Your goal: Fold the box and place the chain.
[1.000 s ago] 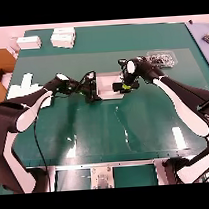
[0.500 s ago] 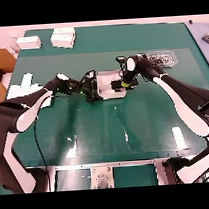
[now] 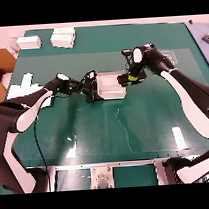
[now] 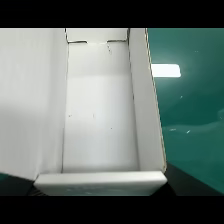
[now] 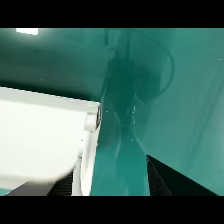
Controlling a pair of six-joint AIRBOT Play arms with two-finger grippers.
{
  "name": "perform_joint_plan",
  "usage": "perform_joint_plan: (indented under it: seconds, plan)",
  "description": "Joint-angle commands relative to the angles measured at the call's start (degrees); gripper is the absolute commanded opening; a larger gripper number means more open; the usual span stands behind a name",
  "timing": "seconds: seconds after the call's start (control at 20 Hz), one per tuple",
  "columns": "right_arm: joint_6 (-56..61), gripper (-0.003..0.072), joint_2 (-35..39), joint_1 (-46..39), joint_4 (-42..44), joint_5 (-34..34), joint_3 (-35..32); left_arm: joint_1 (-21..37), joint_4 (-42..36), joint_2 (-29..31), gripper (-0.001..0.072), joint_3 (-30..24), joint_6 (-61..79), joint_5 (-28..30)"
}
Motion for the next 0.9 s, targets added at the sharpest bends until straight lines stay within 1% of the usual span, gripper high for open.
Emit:
perform_joint_plan:
  seconds: [0.0, 0.1, 0.15, 0.2, 0.25, 0.4, 0.45, 0.5, 0.6, 0.7, 0.85]
  plan:
    - [-3.06, 0.0532, 5.01, -0.09, -0.28, 0.5, 0.15, 0.0, 0.04, -0.04, 0.0525, 0.0, 0.02, 0.02]
    - [-5.88, 0.0529, 9.25, -0.85, -0.48, 0.35, 0.2, 0.0, 0.04, -0.04, 0.0525, 0.0, 0.02, 0.04]
    - [-7.39, 0.0492, 11.1, -1.53, -1.14, 0.15, 0.2, 0.0, 0.04, -0.04, 0.0525, 0.0, 0.02, 0.04]
    - [-8.87, 0.0352, 12.7, -2.69, -2.73, -0.66, 0.17, 0.0, 0.04, -0.04, 0.0525, 0.0, 0.02, 0.04]
    - [-10.78, 0.0258, 13.6, -4.22, -3.72, -2.21, 0.15, 0.0, 0.04, -0.04, 0.0525, 0.0, 0.02, 0.04]
    - [-13.11, 0.0304, 13.22, -11.19, -3.43, -7.17, -0.02, 0.0, 0.02, -0.04, 0.0525, 0.0, 0.02, 0.07]
    - [-14.23, 0.0356, 12.61, -13.79, -2.84, -8.24, -0.04, 0.0, 0.02, -0.04, 0.0525, 0.0, 0.02, 0.11]
    - [-14.95, 0.0378, 12.02, -16.15, -2.78, -9.09, -0.04, 0.0, 0.0, -0.04, 0.0525, 0.0, 0.04, 0.2]
    - [-16.7, 0.0378, 10.67, -20.65, -2.62, -11.08, -0.04, 0.0, -0.02, -0.04, 0.0525, 0.0, 0.04, 0.17]
    - [-18.32, 0.0379, 9.42, -23.89, -2.58, -14.78, 0.07, 0.0, -0.11, -0.04, 0.0525, 0.0, 0.04, 0.2]
    - [-20.06, 0.0378, 6.01, -26.53, -2.32, -20.06, 2.25, 0.0, -0.13, -0.04, 0.0525, 0.0, 0.04, 0.2]
